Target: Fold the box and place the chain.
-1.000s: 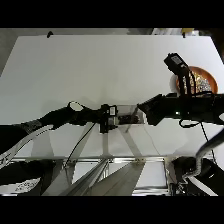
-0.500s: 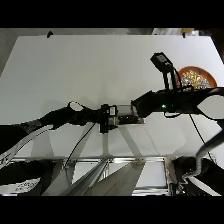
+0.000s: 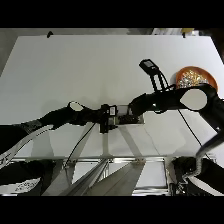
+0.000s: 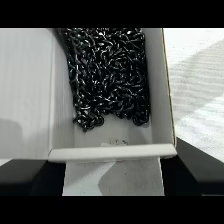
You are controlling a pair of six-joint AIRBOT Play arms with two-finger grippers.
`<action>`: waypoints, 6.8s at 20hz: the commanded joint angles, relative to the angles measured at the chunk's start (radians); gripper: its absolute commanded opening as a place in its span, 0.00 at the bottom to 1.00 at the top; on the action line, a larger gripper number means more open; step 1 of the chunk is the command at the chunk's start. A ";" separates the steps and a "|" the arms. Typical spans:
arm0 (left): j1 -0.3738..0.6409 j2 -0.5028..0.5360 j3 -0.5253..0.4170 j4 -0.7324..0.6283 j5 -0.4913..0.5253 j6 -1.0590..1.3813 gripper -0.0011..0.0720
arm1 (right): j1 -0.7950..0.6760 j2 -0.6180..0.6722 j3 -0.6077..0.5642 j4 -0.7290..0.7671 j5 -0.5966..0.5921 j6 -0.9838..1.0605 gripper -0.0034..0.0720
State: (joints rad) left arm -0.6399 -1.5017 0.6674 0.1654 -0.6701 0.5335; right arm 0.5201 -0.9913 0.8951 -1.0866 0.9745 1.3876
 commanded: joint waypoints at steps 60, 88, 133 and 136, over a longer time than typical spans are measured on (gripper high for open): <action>0.000 0.000 0.000 0.000 0.000 0.000 0.25 | -0.064 -0.060 -0.160 0.023 0.000 -0.966 0.19; 0.000 0.000 0.000 0.000 0.000 0.000 0.25 | -0.064 -0.063 -0.210 0.220 0.005 -1.005 0.49; 0.000 0.000 0.000 0.000 0.000 0.000 0.25 | -0.065 -0.116 -0.213 0.268 -0.021 -1.018 0.06; 0.000 0.000 0.000 0.000 0.000 0.000 0.25 | -0.065 -0.117 -0.225 0.241 -0.026 -0.998 0.06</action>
State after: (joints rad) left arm -0.6399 -1.5017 0.6674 0.1650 -0.6701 0.5339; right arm 0.4549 -1.1076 0.6773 -0.8242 0.9516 0.3710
